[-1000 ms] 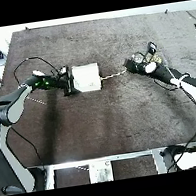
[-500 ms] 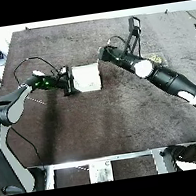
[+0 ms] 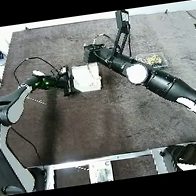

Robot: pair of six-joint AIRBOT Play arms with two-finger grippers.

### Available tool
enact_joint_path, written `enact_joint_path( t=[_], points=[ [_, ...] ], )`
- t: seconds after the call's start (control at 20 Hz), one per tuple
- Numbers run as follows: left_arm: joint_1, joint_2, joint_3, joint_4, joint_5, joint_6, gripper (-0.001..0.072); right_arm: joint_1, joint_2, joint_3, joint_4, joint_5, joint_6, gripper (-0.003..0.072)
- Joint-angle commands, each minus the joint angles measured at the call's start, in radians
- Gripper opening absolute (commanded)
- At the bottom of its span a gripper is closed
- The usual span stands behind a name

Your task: Fold the box and place the chain.

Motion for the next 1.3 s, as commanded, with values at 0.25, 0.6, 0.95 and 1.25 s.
enact_joint_path(
  t=[0.25,0.6,0.95,1.25],
  points=[
    [-0.001,0.000,0.000,0.000,0.000,0.000,0.0461,0.012,-0.195,0.002,0.013,0.089,0.016,-0.0015],
    [-0.001,0.000,0.000,0.000,0.000,0.000,0.0461,-0.064,-0.233,-0.003,-0.071,0.259,0.009,0.0266],
    [-0.001,0.000,0.000,0.000,0.000,0.000,0.0461,-0.380,-0.121,-0.278,-0.087,0.265,0.094,0.0292],
    [-0.001,0.000,0.000,0.000,0.000,0.000,0.0461,-0.591,-0.121,-0.341,-0.068,0.157,0.130,0.0291]
  ],
)
